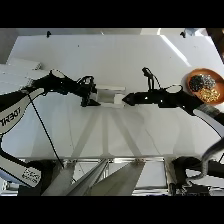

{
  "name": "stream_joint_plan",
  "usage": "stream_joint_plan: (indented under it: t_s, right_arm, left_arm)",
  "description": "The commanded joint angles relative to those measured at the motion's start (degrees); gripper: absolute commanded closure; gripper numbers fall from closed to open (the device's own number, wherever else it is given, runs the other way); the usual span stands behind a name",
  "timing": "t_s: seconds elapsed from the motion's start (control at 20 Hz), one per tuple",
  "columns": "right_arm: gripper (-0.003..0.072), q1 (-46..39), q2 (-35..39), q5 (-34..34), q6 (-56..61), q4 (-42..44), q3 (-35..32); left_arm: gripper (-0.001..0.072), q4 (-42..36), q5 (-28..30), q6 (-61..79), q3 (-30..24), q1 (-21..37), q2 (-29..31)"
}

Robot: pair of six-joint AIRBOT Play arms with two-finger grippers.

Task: Fold the box and place the chain.

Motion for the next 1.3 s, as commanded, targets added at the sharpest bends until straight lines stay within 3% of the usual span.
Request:
stream_joint_plan:
  t_s: [0.0,0.3,0.5,0.9,1.25]
  right_arm:
    - [0.0348,1.92,0.04,-1.6,0.0,2.21,0.07]
    - [0.0348,4.09,0.04,-10.25,0.96,1.88,0.07]
    - [0.0348,5.7,0.04,-12.2,4.0,-1.88,0.07]
    - [0.035,6.38,0.26,-13.4,25.83,-23.08,1.95]
    - [0.0352,12.68,0.26,-12.85,56.41,-55.08,7.67]
  left_arm:
    - [0.0214,0.0,0.02,0.0,0.02,0.02,0.02]
    - [0.0214,0.0,0.02,0.0,0.02,0.02,0.02]
    - [0.0214,0.0,0.02,0.0,0.02,0.02,0.02]
    - [0.0214,0.0,0.02,0.0,0.02,0.02,0.02]
    - [0.0214,0.0,0.02,0.0,0.02,0.02,0.02]
